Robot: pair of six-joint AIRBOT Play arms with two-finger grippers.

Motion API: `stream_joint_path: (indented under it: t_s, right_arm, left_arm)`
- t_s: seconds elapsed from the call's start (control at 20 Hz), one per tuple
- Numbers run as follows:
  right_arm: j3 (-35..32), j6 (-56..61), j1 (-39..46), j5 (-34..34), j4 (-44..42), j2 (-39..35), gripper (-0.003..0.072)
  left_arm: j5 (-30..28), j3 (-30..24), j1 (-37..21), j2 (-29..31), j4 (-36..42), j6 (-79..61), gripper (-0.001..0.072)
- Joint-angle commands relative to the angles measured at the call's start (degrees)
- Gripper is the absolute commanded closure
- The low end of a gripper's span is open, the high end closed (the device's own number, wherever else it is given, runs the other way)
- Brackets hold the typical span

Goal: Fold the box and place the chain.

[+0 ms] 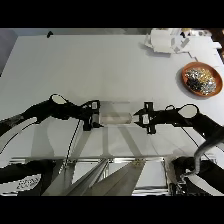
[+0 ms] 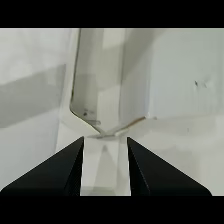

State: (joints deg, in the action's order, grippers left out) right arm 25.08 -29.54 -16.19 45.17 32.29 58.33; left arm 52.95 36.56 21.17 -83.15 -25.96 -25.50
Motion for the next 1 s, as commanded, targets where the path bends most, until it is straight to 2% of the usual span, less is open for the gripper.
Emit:
stream_joint_path:
  t_s: [0.0,0.35,0.45,0.6,0.65,0.75,0.95]
  right_arm:
    - [-0.02,0.66,2.25,0.44,-0.35,0.92,0.0404]
    - [-0.02,-5.35,1.36,1.31,-10.16,5.84,0.0429]
    - [-0.02,-5.46,1.25,1.97,-10.27,7.34,0.0466]
    - [-0.02,-5.46,1.25,2.25,-10.29,9.44,0.0468]
    - [-0.02,-5.51,1.25,2.23,-10.32,9.92,0.0524]
    - [-0.02,-6.49,1.25,2.29,-11.10,10.14,0.0591]
    - [-0.02,-10.25,-0.24,2.36,-16.59,10.38,0.0604]
  left_arm:
    - [-0.02,-0.02,0.00,0.04,0.00,0.00,0.0499]
    - [-0.02,-0.02,0.00,0.04,0.00,0.00,0.0499]
    - [0.00,-0.02,0.00,0.04,0.00,0.00,0.0499]
    - [0.00,-0.02,0.00,0.02,0.00,0.00,0.0499]
    - [-0.02,-0.02,0.00,0.04,0.00,0.00,0.0499]
    - [0.00,-0.02,0.00,0.04,0.00,0.00,0.0499]
    - [-0.02,0.00,0.00,0.04,0.00,0.00,0.0499]
